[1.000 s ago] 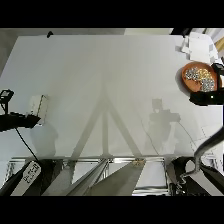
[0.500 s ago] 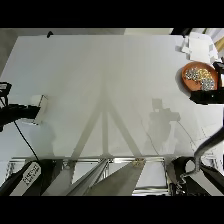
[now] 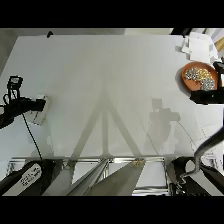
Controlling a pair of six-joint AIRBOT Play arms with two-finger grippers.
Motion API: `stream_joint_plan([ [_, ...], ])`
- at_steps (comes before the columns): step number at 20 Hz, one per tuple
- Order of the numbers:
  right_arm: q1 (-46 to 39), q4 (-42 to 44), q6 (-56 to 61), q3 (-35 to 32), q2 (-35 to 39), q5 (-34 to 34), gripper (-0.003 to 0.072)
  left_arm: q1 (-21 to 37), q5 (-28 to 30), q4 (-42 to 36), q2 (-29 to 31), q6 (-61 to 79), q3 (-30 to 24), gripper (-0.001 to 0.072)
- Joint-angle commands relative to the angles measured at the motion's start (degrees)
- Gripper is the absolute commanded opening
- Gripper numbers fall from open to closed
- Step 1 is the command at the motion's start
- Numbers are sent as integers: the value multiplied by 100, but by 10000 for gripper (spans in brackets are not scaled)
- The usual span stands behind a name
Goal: Fold the box and place the chain.
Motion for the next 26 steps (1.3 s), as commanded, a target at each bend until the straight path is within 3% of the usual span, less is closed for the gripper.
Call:
stream_joint_plan([
  [1,2,0,2,-2,-2,2,13,-66,166,39,-299,-107,26,696],
  [3,2,0,2,-2,-2,4,13,-68,216,37,-354,-105,26,686],
  [4,2,2,2,-2,-2,4,13,-68,227,11,-354,-105,26,609],
  [7,2,2,2,-2,-2,13,13,-66,208,-4,-356,-83,26,122],
  [8,2,2,2,-2,-2,20,13,-68,208,-2,-356,-76,26,1],
  [10,2,0,2,-2,-2,20,13,-68,212,-4,-356,-66,26,8],
  [11,2,2,2,0,-2,20,13,-68,214,-4,-356,-66,26,95],
  [13,2,2,2,-2,-2,17,13,-66,284,-59,-356,-92,26,645],
  [14,2,0,2,-2,-2,17,13,-66,358,-210,-354,-92,26,689],
  [18,2,2,2,0,-2,22,13,-66,398,-391,-356,-85,26,684],
  [19,2,2,2,-2,-2,24,13,-66,391,-391,-356,-85,26,599],
  [21,2,2,2,-2,-2,44,13,-66,356,-389,-356,-85,26,316],
  [22,2,2,2,-2,-2,52,13,-66,354,-389,-356,-85,26,241],
  [25,2,2,2,-2,-2,70,13,-66,345,-389,-354,-85,26,249],
  [26,2,2,2,-2,-2,94,13,-66,326,-389,-345,-87,26,300],
])
